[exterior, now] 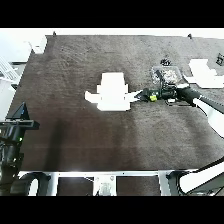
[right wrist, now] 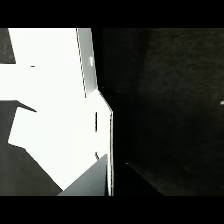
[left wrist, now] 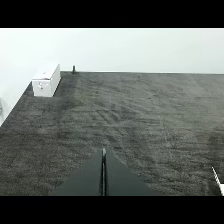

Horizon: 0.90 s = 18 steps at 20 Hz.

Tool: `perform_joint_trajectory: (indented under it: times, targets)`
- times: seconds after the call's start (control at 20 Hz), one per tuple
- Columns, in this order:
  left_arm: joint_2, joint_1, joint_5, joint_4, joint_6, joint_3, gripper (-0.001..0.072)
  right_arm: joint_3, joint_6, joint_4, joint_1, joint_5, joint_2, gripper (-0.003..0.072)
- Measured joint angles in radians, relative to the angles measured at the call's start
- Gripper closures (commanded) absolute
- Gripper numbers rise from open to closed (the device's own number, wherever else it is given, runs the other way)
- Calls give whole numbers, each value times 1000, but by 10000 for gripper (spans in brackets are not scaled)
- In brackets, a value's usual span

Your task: Fold the box and place the chain.

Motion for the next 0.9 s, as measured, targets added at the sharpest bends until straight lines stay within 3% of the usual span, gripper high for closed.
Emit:
perform_joint_trajectory:
  times: [0.9]
  targets:
    - [0,0,-2,0,0,0,687,24,2,8,11,-15,-4,677]
